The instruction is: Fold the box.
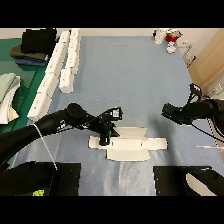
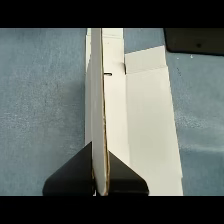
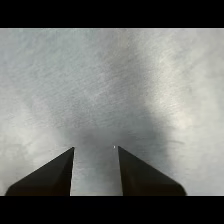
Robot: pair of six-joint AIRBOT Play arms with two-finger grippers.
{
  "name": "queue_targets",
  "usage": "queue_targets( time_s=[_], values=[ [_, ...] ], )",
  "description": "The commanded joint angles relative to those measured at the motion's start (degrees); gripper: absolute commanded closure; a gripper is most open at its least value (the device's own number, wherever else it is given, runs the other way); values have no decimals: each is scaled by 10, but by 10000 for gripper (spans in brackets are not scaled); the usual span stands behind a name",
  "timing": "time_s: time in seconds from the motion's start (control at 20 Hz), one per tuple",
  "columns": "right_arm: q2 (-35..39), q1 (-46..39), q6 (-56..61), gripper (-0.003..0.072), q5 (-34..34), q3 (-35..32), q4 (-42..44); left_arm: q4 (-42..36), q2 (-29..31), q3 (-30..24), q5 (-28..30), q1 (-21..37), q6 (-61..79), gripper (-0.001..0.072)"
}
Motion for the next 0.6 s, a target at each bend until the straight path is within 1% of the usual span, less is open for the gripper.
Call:
queue_targets(
  time_s=[0.0, 0.05, 0.1, 0.2, 0.35, 0.45, 0.55],
  values=[
    [0, 0, -20, 416, -16, 1, 48, 3, -1, 0, 0, 0, 0, 697],
    [1, 1, -49, 611, -24, 1, 80, 3, -1, 0, 0, 0, 0, 698],
    [1, 5, -75, 679, -35, 1, 105, 3, 0, 0, 0, 0, 0, 698],
    [2, 17, -108, 681, -76, 1, 127, 3, 0, 0, 0, 0, 0, 698],
    [19, 57, -133, 683, -155, 1, 122, 3, -1, 0, 0, 0, 0, 697],
    [53, 103, -131, 683, -202, 0, 116, 3, -1, 0, 0, 0, 0, 697],
    [100, 162, -74, 684, -240, 0, 86, 3, 0, 0, 0, 0, 0, 697]
  ],
)
